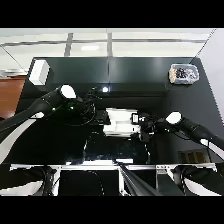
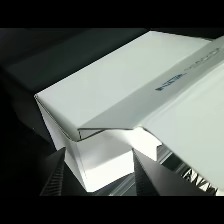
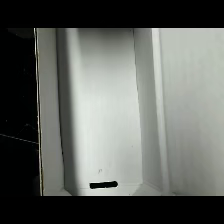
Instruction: Fold the box and place the chain.
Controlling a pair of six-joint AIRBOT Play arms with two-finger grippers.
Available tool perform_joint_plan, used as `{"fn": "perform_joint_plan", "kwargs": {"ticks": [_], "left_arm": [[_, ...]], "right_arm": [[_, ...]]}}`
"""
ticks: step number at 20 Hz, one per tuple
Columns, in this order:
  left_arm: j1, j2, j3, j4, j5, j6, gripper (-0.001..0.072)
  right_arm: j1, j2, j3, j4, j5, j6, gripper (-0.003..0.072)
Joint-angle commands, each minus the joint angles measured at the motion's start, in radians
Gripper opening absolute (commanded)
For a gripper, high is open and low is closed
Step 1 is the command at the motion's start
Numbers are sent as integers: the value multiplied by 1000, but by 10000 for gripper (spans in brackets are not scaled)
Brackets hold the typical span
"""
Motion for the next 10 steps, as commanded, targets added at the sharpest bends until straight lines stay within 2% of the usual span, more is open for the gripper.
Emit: {"fn": "perform_joint_plan", "kwargs": {"ticks": [1,4,5,10], "left_arm": [[-25,0,5,27,31,-52,476],[-47,0,5,28,46,-61,431],[-54,0,5,37,54,-77,393],[-88,0,10,135,95,-178,393]], "right_arm": [[1,0,-1,0,0,0,4],[1,0,-1,0,0,0,5],[1,0,-1,0,0,0,5],[1,0,-1,0,0,0,5]]}}
